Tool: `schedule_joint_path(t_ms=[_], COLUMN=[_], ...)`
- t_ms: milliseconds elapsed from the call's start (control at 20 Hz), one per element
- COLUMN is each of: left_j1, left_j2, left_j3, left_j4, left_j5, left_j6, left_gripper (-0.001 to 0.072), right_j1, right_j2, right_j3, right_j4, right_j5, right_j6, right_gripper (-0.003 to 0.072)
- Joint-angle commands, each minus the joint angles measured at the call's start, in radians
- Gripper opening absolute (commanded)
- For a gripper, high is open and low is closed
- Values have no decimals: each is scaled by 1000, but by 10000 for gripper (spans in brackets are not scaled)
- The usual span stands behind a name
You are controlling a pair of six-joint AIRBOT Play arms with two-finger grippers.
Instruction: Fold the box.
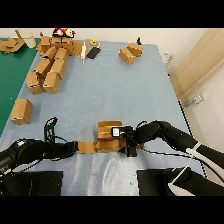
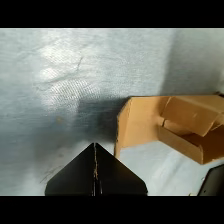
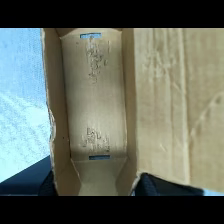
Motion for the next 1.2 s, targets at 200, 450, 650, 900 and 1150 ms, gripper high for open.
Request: schedule_joint_path(t_ms=[200, 450, 650, 900, 1150], left_j1=[-28, -28, -28, -27, -19], left_j2=[-48, -48, -47, 13, 13], left_j3=[-1, -1, 0, -1, -1], left_j4=[-137, -285, -340, -370, -238], left_j5=[138, 121, 114, 112, 63], left_j6=[88, 231, 270, 307, 221], left_gripper=[10, 10, 11, 10, 10], right_j1=[0, 0, 0, 0, 0], right_j2=[0, 0, 0, 0, 0], right_j3=[0, 0, 0, 0, 0], right_j4=[0, 0, 0, 0, 0], right_j5=[0, 0, 0, 0, 0], right_j6=[0, 0, 0, 0, 0], right_gripper=[535, 535, 534, 534, 535])
